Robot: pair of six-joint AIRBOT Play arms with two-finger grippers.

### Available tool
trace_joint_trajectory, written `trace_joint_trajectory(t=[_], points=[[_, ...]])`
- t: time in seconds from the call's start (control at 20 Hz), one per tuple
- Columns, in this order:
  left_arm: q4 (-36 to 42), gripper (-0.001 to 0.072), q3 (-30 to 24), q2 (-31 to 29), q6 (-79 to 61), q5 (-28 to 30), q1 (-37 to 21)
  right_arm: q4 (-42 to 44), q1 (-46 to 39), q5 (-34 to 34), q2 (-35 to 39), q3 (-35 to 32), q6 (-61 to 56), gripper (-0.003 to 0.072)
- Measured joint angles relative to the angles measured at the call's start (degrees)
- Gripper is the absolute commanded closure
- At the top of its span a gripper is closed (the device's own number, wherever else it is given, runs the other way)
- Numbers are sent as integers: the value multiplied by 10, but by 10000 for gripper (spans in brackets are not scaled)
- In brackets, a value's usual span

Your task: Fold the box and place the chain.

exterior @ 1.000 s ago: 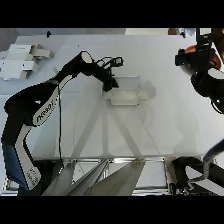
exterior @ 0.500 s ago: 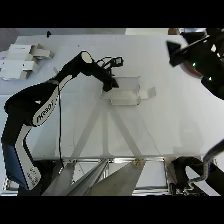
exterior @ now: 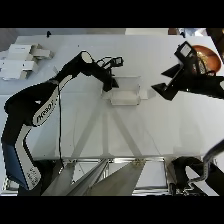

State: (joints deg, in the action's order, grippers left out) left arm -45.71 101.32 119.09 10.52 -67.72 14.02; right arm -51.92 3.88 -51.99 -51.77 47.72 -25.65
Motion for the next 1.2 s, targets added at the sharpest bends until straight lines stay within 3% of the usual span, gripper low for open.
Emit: trace_joint_trajectory(t=[0.35,0.8,0.95,1.2], points=[[0,691,0,0,0,0,0,3,37,97,-1,-121,167,-16],[0,691,0,0,0,0,0,-3,58,133,-31,-153,201,-18],[0,691,0,0,0,0,0,38,57,155,-72,-154,234,-18],[0,691,0,0,0,0,0,177,35,156,-145,-155,415,-18]])
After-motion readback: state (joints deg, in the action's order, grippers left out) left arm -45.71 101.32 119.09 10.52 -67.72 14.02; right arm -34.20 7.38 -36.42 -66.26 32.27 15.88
